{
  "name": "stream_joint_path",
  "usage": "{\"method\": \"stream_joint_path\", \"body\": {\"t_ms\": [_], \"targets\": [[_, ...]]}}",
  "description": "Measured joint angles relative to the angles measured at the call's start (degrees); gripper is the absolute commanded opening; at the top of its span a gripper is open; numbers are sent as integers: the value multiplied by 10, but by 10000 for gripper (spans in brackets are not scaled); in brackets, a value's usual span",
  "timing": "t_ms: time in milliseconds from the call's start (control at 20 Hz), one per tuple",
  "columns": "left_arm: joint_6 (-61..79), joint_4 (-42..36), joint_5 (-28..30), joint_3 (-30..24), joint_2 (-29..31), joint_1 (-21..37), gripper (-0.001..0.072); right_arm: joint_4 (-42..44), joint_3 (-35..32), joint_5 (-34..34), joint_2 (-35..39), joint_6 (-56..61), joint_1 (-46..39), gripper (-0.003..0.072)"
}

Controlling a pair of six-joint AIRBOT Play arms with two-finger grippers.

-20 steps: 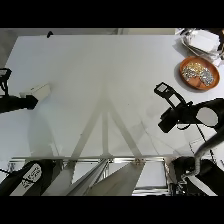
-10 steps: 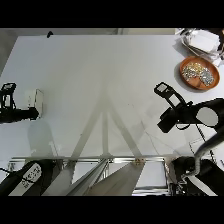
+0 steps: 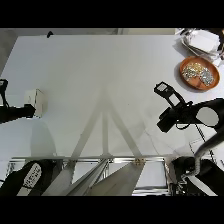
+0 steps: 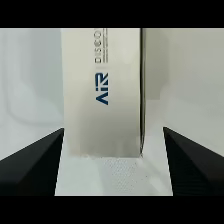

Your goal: Fold the box and place the chain.

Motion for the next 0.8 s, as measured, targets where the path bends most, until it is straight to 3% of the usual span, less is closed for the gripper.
{"method": "stream_joint_path", "body": {"t_ms": [100,150,200,350,450,650,800], "targets": [[9,-20,-18,0,52,0,659,7,0,-6,0,0,0,12],[12,-35,-33,0,76,0,486,12,0,-8,0,0,0,12],[16,-51,-56,0,99,-1,358,16,0,-11,0,0,0,12],[19,-78,-130,-3,137,-21,294,25,0,-15,0,0,0,12],[21,-82,-180,-8,145,-44,184,29,0,-16,0,0,0,12],[22,-82,-257,-17,143,-76,182,32,0,-17,0,0,0,12],[21,-85,-283,-19,141,-85,183,33,0,-17,0,0,0,12]]}}
